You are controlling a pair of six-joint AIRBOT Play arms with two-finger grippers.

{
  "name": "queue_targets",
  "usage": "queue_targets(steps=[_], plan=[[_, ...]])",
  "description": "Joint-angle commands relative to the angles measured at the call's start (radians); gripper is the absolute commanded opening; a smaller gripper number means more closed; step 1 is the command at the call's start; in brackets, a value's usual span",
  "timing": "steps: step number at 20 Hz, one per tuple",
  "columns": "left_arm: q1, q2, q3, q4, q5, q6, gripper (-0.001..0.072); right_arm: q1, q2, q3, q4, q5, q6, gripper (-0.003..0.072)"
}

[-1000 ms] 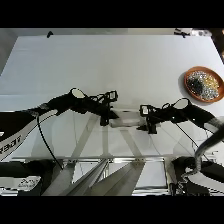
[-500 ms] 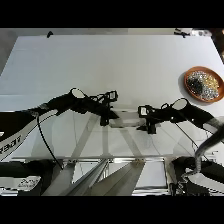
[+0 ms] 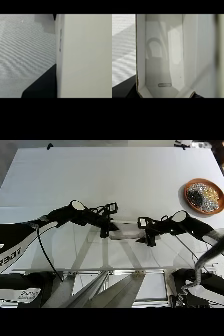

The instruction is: Fold the box and place the chain.

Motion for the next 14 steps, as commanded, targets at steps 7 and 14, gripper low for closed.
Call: queue_targets(steps=[7, 14], plan=[[0.006, 0.000, 0.001, 0.001, 0.032, 0.000, 0.0012, 0.000, 0.000, 0.000, -0.006, 0.003, 0.032, 0.0341], [0.006, 0.000, 0.001, -0.003, 0.078, 0.000, 0.0012, 0.000, 0.000, 0.000, -0.006, 0.003, 0.032, 0.0341]])
